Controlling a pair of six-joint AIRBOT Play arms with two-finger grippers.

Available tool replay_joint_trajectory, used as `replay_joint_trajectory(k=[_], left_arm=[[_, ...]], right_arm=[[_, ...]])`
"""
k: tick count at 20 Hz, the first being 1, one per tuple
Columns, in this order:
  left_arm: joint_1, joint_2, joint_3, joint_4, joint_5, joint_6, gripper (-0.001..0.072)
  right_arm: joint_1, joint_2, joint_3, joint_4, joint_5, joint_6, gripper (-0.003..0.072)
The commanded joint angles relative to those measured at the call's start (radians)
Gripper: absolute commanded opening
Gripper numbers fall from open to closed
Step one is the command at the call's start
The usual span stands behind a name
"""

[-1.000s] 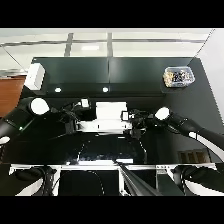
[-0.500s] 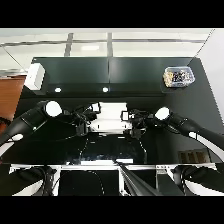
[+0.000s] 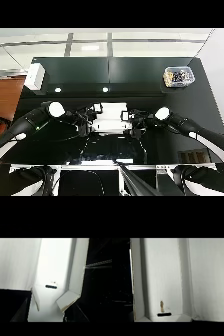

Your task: Fold the box and place the chain.

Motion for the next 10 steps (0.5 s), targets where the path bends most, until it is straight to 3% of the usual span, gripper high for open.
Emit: replay_joint_trajectory(k=[1, 2, 3, 5, 7, 10], left_arm=[[-0.043, -0.007, 0.000, 0.024, 0.075, 0.003, 0.0604], [-0.056, -0.007, 0.000, 0.024, 0.082, 0.003, 0.0437], [-0.063, -0.007, 0.000, 0.021, 0.079, 0.002, 0.0327], [-0.062, -0.007, 0.000, 0.011, 0.067, -0.013, 0.0325], [-0.062, -0.008, 0.000, -0.005, 0.046, -0.013, 0.0221], [-0.062, -0.023, 0.000, -0.064, 0.031, -0.016, 0.0222]], right_arm=[[0.000, 0.000, 0.000, 0.000, 0.000, 0.000, 0.0128], [0.000, 0.000, 0.000, 0.000, 0.000, 0.000, 0.0128], [0.000, 0.000, 0.000, 0.000, 0.000, 0.000, 0.0129], [0.000, 0.000, 0.000, 0.000, 0.000, 0.000, 0.0129], [0.000, 0.000, 0.000, 0.000, 0.000, 0.000, 0.0129], [0.000, 0.000, 0.000, 0.000, 0.000, 0.000, 0.0129]])
